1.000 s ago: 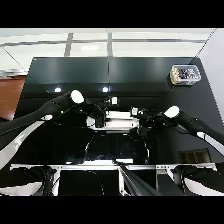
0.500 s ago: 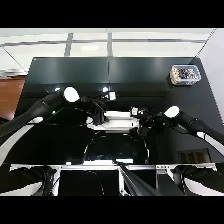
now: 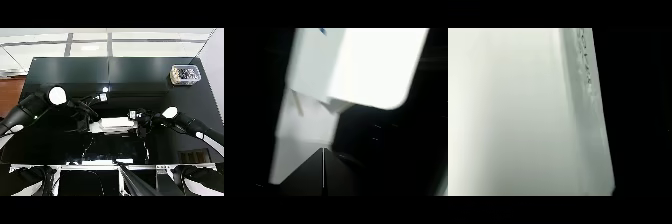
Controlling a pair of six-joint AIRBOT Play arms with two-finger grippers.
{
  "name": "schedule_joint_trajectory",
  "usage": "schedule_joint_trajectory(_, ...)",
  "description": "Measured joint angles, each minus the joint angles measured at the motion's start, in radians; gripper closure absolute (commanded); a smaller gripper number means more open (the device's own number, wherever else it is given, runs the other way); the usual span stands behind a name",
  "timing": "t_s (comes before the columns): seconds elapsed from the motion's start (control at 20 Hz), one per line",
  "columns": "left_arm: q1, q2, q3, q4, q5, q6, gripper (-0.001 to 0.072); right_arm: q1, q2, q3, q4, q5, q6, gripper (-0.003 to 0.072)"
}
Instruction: Fold the box and place the chain.
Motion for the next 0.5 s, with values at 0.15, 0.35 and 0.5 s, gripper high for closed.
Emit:
schedule_joint_trajectory(0.15, 0.011, 0.008, -0.064, -0.146, -0.054, -0.075, 0.0687, 0.001, 0.0, 0.0, -0.002, -0.012, 0.023, 0.0216)
schedule_joint_trajectory(0.35, 0.002, 0.011, -0.165, -0.354, 0.074, -0.108, 0.0685, 0.001, 0.0, 0.0, -0.002, -0.026, 0.049, 0.0215)
schedule_joint_trajectory(0.5, 0.001, 0.012, -0.197, -0.483, 0.253, -0.114, 0.0685, 0.001, 0.0, 0.0, -0.003, -0.035, 0.085, 0.0215)
